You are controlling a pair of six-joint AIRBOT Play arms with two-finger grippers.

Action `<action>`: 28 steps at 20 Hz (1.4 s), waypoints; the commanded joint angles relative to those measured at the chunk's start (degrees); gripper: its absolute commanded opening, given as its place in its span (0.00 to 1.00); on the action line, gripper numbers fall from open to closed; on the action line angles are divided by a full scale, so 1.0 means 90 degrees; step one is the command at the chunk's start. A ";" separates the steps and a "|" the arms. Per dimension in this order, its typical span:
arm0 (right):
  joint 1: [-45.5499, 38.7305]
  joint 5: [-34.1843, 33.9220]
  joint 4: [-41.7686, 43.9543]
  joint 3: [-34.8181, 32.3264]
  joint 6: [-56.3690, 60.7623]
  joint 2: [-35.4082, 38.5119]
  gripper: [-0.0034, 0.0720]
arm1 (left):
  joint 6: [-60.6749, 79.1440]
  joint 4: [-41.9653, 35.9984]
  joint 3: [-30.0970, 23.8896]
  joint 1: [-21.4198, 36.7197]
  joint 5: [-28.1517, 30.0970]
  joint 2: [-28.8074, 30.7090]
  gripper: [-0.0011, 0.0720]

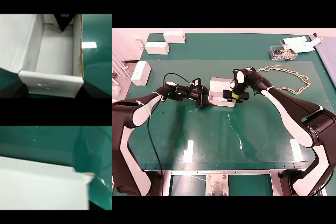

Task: Fold the box and place the chain.

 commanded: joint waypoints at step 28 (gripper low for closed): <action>-0.3674 -0.1508 0.3208 -0.1625 -0.9952 0.1622 0.76 | -0.0007 -0.0017 0.0005 0.0015 0.0000 0.0002 0.68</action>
